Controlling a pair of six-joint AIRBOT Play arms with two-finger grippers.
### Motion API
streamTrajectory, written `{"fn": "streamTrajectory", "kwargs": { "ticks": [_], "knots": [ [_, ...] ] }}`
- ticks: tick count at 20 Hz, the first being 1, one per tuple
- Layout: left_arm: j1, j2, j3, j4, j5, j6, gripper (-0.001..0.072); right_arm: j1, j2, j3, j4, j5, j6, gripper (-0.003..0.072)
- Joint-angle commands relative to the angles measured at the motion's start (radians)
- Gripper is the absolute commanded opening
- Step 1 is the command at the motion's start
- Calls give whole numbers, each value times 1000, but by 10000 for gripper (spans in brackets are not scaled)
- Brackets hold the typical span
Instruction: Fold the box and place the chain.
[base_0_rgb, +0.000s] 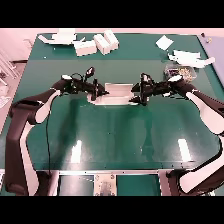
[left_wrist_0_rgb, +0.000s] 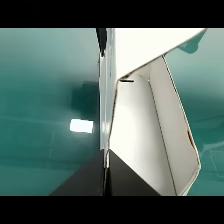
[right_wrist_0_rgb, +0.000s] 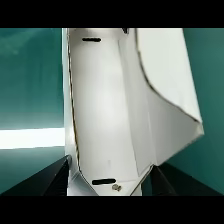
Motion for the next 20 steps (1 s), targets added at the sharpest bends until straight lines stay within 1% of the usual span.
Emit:
{"fn": "streamTrajectory", "kwargs": {
  "ticks": [1, 11, 20],
  "knots": [
    [0, 0, 0, -1, 3, 0, 22, 1, -20, -2, 29, -13, -16, 550],
    [0, 0, 0, -1, 3, 0, 22, 17, -55, -1, 45, -2, -111, 550],
    [0, 0, 0, -1, 2, 0, 22, 11, -59, 20, 47, -2, -129, 550]
  ]
}}
